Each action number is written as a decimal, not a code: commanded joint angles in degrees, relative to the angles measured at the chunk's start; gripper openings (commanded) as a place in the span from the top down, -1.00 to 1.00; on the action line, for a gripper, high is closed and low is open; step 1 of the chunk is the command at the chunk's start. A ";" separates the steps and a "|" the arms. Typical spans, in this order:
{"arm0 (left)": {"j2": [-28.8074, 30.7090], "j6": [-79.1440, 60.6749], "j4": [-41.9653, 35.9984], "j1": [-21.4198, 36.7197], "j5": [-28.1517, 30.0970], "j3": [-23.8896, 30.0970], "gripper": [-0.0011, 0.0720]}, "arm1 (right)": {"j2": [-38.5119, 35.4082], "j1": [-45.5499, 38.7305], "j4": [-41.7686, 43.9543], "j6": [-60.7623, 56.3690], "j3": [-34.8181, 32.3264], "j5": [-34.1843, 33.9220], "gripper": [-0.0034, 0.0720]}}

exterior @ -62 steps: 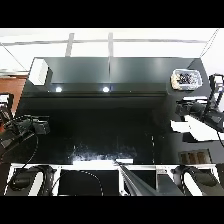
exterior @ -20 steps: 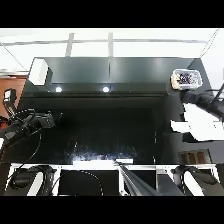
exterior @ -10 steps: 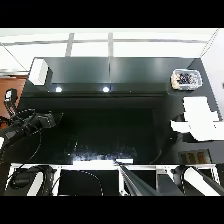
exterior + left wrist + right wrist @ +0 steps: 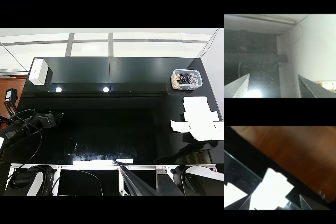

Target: Fold the box and place the chain.

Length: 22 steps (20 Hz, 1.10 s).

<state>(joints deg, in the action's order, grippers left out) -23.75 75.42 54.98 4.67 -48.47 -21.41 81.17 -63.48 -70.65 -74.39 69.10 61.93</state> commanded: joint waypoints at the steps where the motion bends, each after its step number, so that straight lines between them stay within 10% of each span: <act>1: -0.02 -0.07 -0.02 -0.04 0.02 0.00 -0.96 | 9.79 -4.26 3.65 9.44 8.13 9.99 -1.00; 15: -0.02 -0.42 0.04 -0.04 0.07 0.00 -0.96 | 24.92 -5.55 19.34 21.53 15.96 26.34 -1.00; 17: -0.02 -0.42 0.02 -0.04 0.07 0.00 -0.96 | 24.92 -5.55 19.85 21.49 15.96 26.47 -0.36; 22: -0.02 -0.42 0.00 -0.04 0.04 0.00 -0.96 | 24.92 -5.51 19.69 21.84 15.96 26.34 -0.16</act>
<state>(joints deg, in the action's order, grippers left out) -23.75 75.02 55.00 4.67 -48.40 -21.43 105.93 -69.06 -51.29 -52.90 84.99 87.90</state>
